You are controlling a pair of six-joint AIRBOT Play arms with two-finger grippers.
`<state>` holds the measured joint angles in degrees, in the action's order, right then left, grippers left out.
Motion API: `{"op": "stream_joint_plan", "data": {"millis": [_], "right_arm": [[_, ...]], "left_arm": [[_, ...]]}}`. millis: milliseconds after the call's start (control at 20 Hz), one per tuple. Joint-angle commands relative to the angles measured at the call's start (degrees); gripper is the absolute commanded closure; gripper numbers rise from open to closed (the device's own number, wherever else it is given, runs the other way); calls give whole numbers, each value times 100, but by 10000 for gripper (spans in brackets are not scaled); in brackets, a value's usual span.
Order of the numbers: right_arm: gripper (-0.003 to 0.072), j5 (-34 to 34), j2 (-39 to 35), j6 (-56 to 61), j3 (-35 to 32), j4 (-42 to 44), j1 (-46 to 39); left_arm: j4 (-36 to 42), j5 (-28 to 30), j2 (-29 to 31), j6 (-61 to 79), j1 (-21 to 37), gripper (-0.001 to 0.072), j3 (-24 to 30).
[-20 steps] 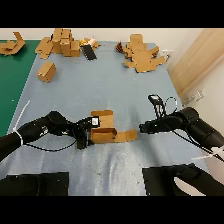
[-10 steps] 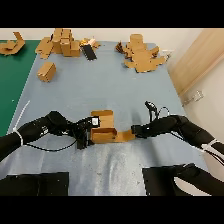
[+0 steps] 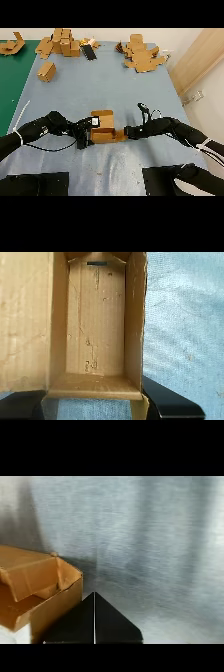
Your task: Fold the box.
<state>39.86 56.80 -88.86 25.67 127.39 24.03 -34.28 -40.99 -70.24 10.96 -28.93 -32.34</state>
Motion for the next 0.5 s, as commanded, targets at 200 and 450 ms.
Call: {"op": "stream_joint_plan", "data": {"millis": [200,450], "right_arm": [[522,-103,-535,-74,81,234,210],[520,-256,-538,-74,136,437,442]], "left_arm": [[0,2,4,0,-2,330,2],[0,2,4,0,-2,329,2]]}}
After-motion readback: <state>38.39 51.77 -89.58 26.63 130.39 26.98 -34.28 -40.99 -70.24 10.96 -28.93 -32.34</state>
